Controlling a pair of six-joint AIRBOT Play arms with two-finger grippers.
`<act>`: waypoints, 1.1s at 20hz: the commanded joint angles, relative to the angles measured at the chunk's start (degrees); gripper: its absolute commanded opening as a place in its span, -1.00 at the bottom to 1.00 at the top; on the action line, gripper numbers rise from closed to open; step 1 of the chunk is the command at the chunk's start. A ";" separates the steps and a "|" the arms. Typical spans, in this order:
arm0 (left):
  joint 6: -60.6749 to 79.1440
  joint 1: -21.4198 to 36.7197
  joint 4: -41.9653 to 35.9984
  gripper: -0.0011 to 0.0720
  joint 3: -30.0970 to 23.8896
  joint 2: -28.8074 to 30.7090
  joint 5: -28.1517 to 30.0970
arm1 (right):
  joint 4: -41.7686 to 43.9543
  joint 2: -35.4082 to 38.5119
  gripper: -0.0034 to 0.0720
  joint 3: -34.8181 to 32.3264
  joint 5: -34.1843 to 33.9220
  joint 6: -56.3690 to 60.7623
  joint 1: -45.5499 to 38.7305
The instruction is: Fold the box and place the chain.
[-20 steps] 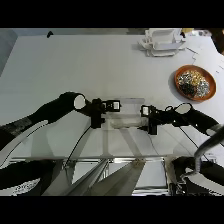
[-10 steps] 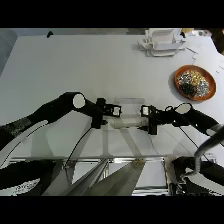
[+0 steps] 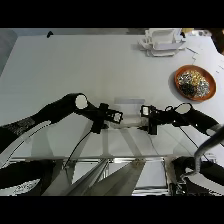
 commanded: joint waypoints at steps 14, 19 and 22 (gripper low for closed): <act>-1.22 -2.32 -6.23 -0.69 -0.02 -0.04 5.53 | 0.02 0.07 -0.09 -0.02 0.00 0.02 -0.02; -1.25 -3.76 -6.54 -0.75 -0.02 -0.13 10.25 | 0.02 0.07 -0.09 -0.02 0.00 0.04 -0.02; -1.25 -4.20 -7.23 -0.71 -0.02 -0.17 11.04 | 0.02 0.07 -0.09 -0.02 0.00 0.02 -0.02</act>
